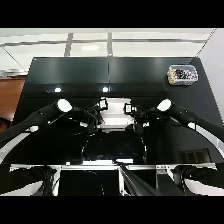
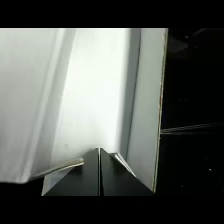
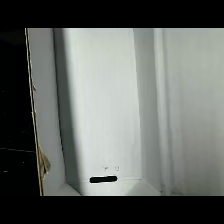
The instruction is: Fold the box and place the chain.
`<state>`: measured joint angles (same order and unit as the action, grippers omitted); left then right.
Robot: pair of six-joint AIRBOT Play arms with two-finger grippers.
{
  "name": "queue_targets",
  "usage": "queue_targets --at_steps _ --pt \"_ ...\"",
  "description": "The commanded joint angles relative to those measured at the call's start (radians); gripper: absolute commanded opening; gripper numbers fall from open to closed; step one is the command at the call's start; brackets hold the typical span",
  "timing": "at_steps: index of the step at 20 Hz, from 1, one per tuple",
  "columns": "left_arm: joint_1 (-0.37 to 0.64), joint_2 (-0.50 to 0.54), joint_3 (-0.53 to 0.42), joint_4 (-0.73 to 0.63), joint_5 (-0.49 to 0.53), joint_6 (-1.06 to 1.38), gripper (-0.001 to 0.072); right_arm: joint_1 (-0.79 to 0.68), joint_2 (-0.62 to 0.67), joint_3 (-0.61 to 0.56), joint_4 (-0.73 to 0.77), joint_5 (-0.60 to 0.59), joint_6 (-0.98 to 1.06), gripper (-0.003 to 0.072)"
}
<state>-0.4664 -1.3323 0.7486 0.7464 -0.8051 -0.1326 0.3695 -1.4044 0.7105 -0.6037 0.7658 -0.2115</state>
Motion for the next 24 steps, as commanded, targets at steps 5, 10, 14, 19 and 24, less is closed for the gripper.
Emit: queue_targets --at_steps 5,10,14,19,24 --pt "0.184 0.24 0.007 0.403 -0.121 -0.523 0.0027 0.001 0.0 0.001 -0.001 0.0 0.0 0.0247" --pt "0.468 0.275 -0.105 0.343 -0.188 -1.03 0.0027 0.001 0.0 0.001 -0.001 0.0 0.0 0.0247" --pt "0.615 0.225 -0.264 -0.057 -0.248 -1.032 0.0029 0.001 0.0 0.001 -0.001 0.0 0.0 0.0247" --pt "0.54 0.098 -0.293 -0.292 -0.211 -0.832 0.0028 0.001 0.0 0.001 -0.001 0.0 0.0 0.0247" --pt "0.403 -0.007 -0.252 -0.323 -0.183 -0.831 0.0028 0.001 0.0 0.001 -0.001 0.0 0.0 0.0247"
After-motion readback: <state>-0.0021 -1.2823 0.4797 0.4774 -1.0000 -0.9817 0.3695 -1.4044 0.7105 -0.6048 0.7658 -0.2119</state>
